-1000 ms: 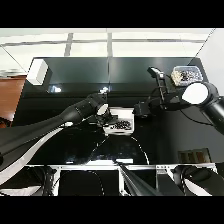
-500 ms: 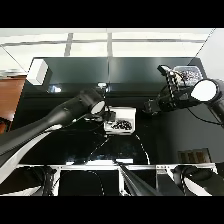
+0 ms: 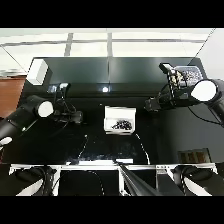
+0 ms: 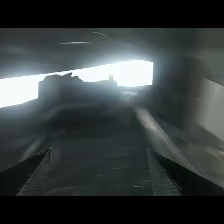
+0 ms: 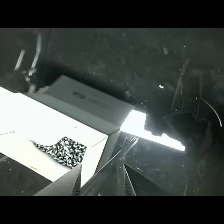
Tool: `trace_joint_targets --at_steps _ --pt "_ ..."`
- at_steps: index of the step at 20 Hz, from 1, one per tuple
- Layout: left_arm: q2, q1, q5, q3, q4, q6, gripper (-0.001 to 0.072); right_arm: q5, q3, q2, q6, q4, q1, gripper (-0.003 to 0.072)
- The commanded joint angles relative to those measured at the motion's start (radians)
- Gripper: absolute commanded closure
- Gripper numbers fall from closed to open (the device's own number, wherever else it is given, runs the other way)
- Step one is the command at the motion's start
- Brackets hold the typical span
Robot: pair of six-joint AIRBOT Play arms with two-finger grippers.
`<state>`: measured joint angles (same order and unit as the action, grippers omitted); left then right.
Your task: Fold the box and place the chain.
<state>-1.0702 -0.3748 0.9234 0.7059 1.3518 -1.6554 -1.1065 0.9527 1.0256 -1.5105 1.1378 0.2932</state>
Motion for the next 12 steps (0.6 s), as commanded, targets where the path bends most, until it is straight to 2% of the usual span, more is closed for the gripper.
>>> trace_joint_targets --at_steps 1,3,6,8,12 --pt "0.002 0.092 -0.047 -0.117 -0.532 1.076 0.0012 0.012 0.000 -0.001 0.000 0.014 0.000 0.0371" --pt "-0.008 0.045 -0.024 -0.117 -0.570 1.414 0.0010 0.012 0.000 -0.001 0.000 0.036 0.000 0.0370" --pt "-0.021 -0.026 -0.021 -0.108 -0.595 1.758 -0.0005 0.011 0.000 -0.001 0.000 0.047 0.000 0.0371" --pt "-0.077 -0.020 -0.020 -0.098 -0.728 1.897 -0.0007 0.012 0.000 -0.001 0.000 0.045 0.000 0.0370" --pt "-0.232 0.020 0.031 -0.017 -0.751 1.976 -0.0008 0.012 0.000 -0.001 0.000 0.045 0.000 0.0370"
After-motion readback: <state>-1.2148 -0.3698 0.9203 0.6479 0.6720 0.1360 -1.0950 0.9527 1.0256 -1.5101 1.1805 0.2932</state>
